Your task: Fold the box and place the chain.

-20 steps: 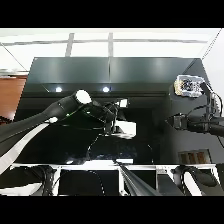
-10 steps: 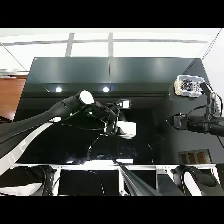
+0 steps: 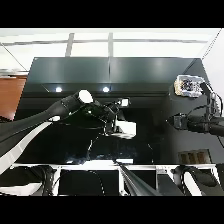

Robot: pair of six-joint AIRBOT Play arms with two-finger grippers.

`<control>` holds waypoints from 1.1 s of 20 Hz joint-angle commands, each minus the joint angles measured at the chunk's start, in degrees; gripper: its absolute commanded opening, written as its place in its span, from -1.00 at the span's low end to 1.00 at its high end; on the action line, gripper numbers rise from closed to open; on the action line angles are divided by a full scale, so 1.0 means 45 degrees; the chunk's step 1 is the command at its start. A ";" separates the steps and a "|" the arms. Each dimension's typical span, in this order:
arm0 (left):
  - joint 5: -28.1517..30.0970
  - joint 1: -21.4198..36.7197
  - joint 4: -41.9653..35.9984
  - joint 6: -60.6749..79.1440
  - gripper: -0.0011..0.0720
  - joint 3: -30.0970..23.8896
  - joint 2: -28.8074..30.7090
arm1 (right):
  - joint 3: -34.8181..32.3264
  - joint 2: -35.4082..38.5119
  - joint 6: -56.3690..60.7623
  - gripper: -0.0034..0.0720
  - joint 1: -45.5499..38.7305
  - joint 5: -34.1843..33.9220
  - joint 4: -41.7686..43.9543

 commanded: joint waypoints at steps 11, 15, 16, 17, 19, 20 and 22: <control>0.0019 -0.0544 0.1676 -0.1477 0.97 0.0010 -0.0005 | 0.0010 0.0010 0.0000 -0.87 -0.0010 -0.0005 0.0000; 0.0695 -0.1224 0.2764 -0.1681 0.97 0.0010 -0.0228 | 0.0010 0.0010 0.0000 -0.87 -0.0010 -0.0248 -0.0005; 0.0952 -0.1336 0.2759 -0.1681 0.97 0.0010 -0.0379 | 0.0010 0.0010 0.0000 -0.87 -0.0010 -0.0248 -0.0005; 0.1175 -0.1409 0.2817 -0.1681 0.97 0.0010 -0.0544 | 0.0010 0.0010 0.0000 -0.87 -0.0010 -0.0238 -0.0010; 0.1311 -0.1554 0.2875 -0.1671 0.97 0.0010 -0.0782 | 0.0010 0.0010 0.0000 -0.87 -0.0010 -0.0223 -0.0010; 0.1297 -0.1574 0.2953 -0.1676 0.81 0.0010 -0.0763 | 0.0010 0.0010 0.0000 -0.87 -0.0010 -0.0233 -0.0024; 0.1258 -0.1477 0.3308 -0.2040 -0.11 0.0015 -0.0505 | 0.0010 0.0010 0.0000 -0.87 -0.0010 -0.0233 -0.0039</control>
